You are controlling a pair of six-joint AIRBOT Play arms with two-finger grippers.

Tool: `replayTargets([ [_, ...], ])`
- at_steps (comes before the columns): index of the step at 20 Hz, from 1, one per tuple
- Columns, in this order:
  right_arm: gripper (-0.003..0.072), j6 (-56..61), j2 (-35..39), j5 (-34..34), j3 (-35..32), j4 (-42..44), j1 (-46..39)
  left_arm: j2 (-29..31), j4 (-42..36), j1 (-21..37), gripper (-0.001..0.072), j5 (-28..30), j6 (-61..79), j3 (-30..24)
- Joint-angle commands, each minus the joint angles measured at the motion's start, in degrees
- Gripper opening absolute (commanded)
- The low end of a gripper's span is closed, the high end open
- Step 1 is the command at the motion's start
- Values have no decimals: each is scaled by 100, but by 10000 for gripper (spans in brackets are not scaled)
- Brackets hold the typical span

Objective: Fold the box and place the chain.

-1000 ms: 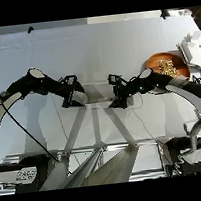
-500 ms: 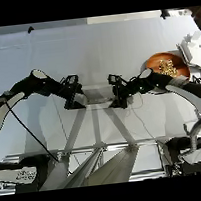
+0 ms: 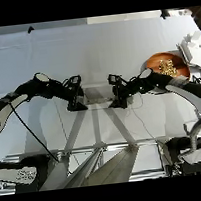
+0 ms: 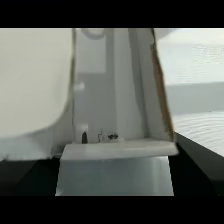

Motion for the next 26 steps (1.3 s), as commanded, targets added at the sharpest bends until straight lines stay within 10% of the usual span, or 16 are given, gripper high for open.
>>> replayTargets([
  [1,503,-2,0,0,2,0,0,61,-319,-24,697,398,376,-173],
  [26,503,-2,0,0,2,-2,0,129,-96,-101,694,479,721,-267],
])
